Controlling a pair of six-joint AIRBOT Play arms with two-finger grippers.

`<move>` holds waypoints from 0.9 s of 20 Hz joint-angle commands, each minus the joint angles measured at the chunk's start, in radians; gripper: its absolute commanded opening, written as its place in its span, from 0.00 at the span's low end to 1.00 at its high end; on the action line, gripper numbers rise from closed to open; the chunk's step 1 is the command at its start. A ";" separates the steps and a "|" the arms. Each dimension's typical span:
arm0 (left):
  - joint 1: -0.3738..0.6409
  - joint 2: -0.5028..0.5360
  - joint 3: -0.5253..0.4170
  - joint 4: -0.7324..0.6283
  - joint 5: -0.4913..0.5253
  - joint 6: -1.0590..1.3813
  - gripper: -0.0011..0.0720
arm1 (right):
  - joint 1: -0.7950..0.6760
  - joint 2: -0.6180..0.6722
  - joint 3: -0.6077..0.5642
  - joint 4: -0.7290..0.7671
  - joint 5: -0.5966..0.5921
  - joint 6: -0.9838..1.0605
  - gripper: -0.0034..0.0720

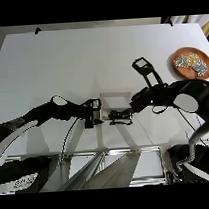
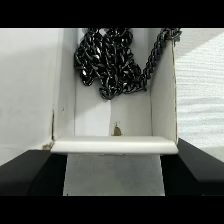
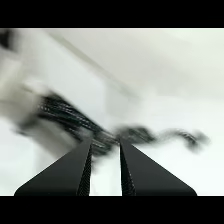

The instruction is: Fold the box and place the chain.

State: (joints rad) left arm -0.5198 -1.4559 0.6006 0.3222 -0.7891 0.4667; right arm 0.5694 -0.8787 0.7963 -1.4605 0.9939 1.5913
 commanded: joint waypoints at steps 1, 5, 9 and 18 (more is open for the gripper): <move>0.001 0.001 0.000 0.000 0.000 0.000 0.21 | -0.108 -0.003 -0.051 -0.091 0.074 -0.003 0.30; 0.001 0.001 0.000 0.000 0.000 0.000 0.21 | -0.142 -0.078 -0.178 -0.092 -0.100 -0.003 0.52; 0.001 0.001 0.000 0.000 0.000 0.000 0.21 | -0.142 -0.202 -0.196 -0.089 -0.198 -0.002 0.48; 0.001 0.001 0.000 0.000 0.000 0.000 0.21 | -0.142 -0.266 -0.196 -0.099 -0.274 0.035 0.48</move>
State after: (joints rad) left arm -0.5198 -1.4559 0.6006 0.3222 -0.7891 0.4667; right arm 0.4286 -1.1351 0.6006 -1.5524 0.7425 1.6173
